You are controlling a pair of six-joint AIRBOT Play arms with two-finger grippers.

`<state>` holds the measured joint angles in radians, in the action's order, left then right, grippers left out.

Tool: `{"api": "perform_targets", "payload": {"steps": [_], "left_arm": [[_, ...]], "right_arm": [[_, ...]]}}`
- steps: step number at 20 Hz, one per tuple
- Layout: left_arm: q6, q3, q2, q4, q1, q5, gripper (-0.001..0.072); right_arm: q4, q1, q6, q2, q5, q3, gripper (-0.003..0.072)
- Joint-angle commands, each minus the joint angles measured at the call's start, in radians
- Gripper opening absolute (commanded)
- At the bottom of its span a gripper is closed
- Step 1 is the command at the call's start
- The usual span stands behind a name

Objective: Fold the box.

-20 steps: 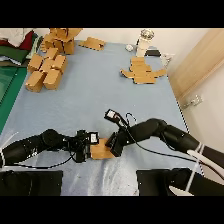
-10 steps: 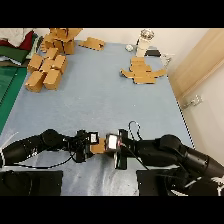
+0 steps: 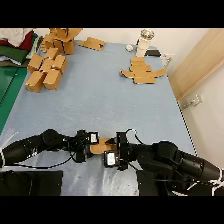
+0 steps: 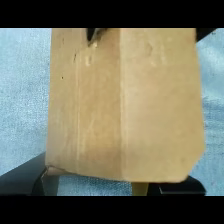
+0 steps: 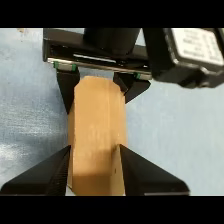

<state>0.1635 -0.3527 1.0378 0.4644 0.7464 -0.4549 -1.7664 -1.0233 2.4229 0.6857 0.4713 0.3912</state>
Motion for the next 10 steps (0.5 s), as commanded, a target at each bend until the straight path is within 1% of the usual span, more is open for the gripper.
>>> {"api": "perform_targets", "payload": {"steps": [1,3,6,8,10], "left_arm": [[0.000,0.000,-0.001,0.000,0.000,0.000,0.0382],[0.000,0.000,-0.001,0.000,0.000,0.000,0.0382],[0.000,0.000,-0.001,0.000,0.000,0.000,0.0382],[0.000,0.000,-0.001,0.000,0.000,0.000,0.0382],[0.000,0.000,-0.001,0.000,0.000,0.000,0.0383]], "right_arm": [[-0.037,-0.024,0.013,-0.018,0.043,-0.003,0.0484],[-0.084,-0.051,0.013,-0.068,0.086,-0.003,0.0484],[-0.122,-0.063,0.000,-0.165,0.056,-0.003,0.0484],[-0.086,-0.045,-0.032,-0.175,0.041,-0.003,0.0484],[-0.032,-0.018,-0.063,-0.140,0.002,-0.004,0.0484]]}}
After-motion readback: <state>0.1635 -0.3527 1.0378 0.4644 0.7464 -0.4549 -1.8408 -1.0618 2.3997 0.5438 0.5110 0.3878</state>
